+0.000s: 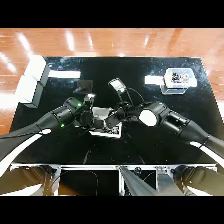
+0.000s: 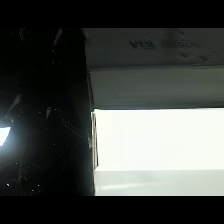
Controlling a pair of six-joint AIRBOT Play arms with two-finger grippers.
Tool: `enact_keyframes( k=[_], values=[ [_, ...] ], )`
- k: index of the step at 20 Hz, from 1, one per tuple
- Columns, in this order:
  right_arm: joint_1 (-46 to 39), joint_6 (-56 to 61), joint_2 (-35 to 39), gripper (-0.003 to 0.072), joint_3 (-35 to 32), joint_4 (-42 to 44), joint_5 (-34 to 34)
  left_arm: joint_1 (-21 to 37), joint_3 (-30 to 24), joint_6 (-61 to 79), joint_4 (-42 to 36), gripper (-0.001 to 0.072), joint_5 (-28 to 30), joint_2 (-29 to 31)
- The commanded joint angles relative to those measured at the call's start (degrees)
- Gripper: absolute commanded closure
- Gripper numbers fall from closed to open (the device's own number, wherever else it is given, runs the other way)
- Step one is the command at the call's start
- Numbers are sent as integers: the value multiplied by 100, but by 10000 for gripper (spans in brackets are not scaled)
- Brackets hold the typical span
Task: Fold the box and place the chain.
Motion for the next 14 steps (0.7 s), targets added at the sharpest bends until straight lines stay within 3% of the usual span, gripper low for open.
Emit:
enact_keyframes(
  k=[1,3,14],
  values=[
    [2,-63,138,651,-11,-9,916,2,2,0,0,679,15,-4],
    [15,-153,138,652,-223,7,1331,2,2,0,-2,679,15,-4],
    [9,-98,101,644,-387,28,922,0,2,0,-7,679,20,-4]
  ],
)
